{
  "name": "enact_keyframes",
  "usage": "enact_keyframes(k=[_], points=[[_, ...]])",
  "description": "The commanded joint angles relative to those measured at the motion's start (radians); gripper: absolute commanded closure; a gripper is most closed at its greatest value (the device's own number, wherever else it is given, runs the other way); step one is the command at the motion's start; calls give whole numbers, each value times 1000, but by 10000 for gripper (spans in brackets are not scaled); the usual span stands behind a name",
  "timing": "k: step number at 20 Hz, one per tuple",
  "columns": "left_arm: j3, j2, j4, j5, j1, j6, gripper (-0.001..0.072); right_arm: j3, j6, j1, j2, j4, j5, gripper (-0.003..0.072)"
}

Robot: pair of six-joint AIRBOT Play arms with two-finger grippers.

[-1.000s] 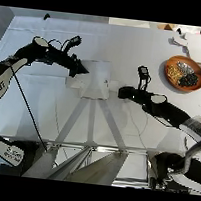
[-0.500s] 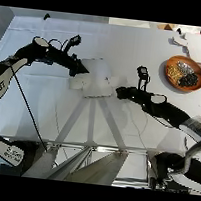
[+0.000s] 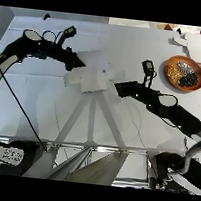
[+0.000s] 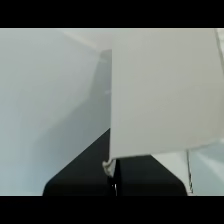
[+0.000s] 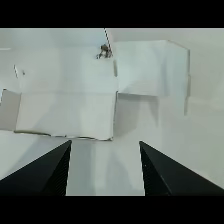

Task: Fold the box and place the chain.

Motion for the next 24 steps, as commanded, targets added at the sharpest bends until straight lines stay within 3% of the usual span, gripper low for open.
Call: enact_keyframes(k=[1, 4, 7, 9, 13, 16, 20, 24], points=[[0, 121, 188, -20, 49, -243, 702, 1, 1, 0, 132, -21, -94, 209], [0, 203, 187, -142, 71, -249, 705, 1, 0, 0, 191, -21, -240, 227], [-48, 282, 126, -153, 52, -286, 706, 1, -4, 0, 195, -16, -406, 227], [-152, 359, 85, -127, 18, -269, 707, 1, -5, 0, 195, -3, -486, 227], [-470, 498, 63, 4, -70, -183, 704, 1, -9, 0, 195, 30, -532, 227], [-574, 468, 26, 11, -123, -46, 701, 1, -9, 0, 195, 30, -532, 228], [-575, 386, -18, 87, -186, 229, 700, 1, -9, 0, 195, 30, -531, 228], [-575, 302, -268, 179, -206, 433, 701, 1, -9, 0, 195, 30, -528, 228]])
